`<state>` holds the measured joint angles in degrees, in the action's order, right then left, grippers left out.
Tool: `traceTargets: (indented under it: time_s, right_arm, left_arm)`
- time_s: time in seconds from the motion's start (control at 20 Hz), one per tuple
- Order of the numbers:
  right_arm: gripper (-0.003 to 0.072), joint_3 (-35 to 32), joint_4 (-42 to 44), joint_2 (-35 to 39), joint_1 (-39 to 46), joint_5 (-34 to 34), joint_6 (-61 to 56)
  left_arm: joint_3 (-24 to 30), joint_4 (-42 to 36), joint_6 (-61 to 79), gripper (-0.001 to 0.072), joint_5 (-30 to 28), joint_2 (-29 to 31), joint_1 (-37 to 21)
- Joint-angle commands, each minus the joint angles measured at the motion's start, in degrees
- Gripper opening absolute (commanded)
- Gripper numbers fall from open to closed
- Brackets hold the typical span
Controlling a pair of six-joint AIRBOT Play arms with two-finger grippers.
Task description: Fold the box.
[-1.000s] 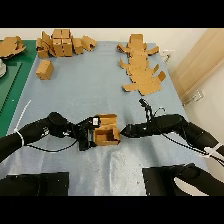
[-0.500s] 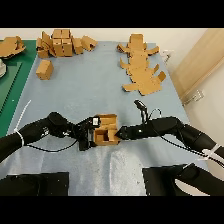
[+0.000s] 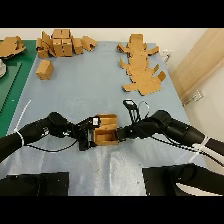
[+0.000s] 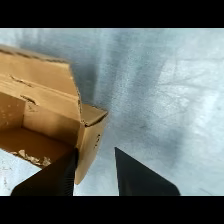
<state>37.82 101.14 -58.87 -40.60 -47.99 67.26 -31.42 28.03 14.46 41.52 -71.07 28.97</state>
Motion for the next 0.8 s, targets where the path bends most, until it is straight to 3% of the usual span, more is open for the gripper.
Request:
traceTargets:
  time_s: [0.0, 0.25, 0.5, 0.75]
  right_arm:
    - [0.0389, 5.3, -12.8, -2.9, -4.4, -5.3, -10.4]
    - [0.0389, 11.0, -14.2, -8.1, -7.0, -7.8, -14.7]
    - [0.0392, 16.8, -14.8, -14.3, -9.4, -14.7, -19.3]
    - [0.0392, 17.1, -13.3, -16.6, -9.7, -16.6, -23.1]
  left_arm:
    - [-0.1, 0.0, 0.0, 0.0478, 0.0, 0.0, 0.0]
    - [-0.1, 0.0, 0.0, 0.0478, 0.0, 0.0, 0.0]
    - [-0.1, 0.0, 0.0, 0.0478, 0.0, 0.0, 0.0]
    - [-0.1, 0.0, 0.0, 0.0478, 0.0, 0.0, 0.0]
